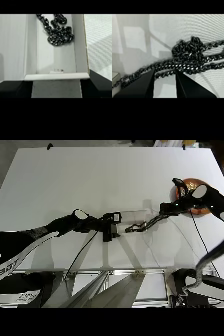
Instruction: Fold the box and place the chain.
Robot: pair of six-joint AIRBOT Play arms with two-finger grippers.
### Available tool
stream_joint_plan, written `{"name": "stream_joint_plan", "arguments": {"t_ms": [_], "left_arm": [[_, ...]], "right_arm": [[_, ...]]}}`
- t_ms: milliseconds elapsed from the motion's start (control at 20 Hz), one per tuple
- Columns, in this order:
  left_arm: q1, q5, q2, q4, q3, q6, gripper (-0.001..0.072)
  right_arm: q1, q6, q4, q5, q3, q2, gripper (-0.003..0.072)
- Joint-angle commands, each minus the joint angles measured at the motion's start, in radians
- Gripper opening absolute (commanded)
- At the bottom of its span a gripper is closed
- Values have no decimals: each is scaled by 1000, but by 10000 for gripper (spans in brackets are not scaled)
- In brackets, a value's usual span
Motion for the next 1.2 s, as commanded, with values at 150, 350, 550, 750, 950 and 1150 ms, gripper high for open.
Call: {"name": "stream_joint_plan", "arguments": {"t_ms": [150,350,550,750,950,1150], "left_arm": [[0,0,0,0,0,0,208],[0,0,0,0,0,0,208],[0,0,0,0,0,0,208],[0,0,0,0,0,0,208],[0,0,0,0,0,0,208],[0,0,0,0,0,0,208]], "right_arm": [[-1,17,3,-31,0,-35,255],[-1,17,18,-29,0,-35,236],[-1,18,21,-19,0,-50,175],[-1,18,21,-21,-1,-63,175],[-1,17,20,-24,-1,-78,175],[-1,17,20,-24,-1,-94,93]]}}
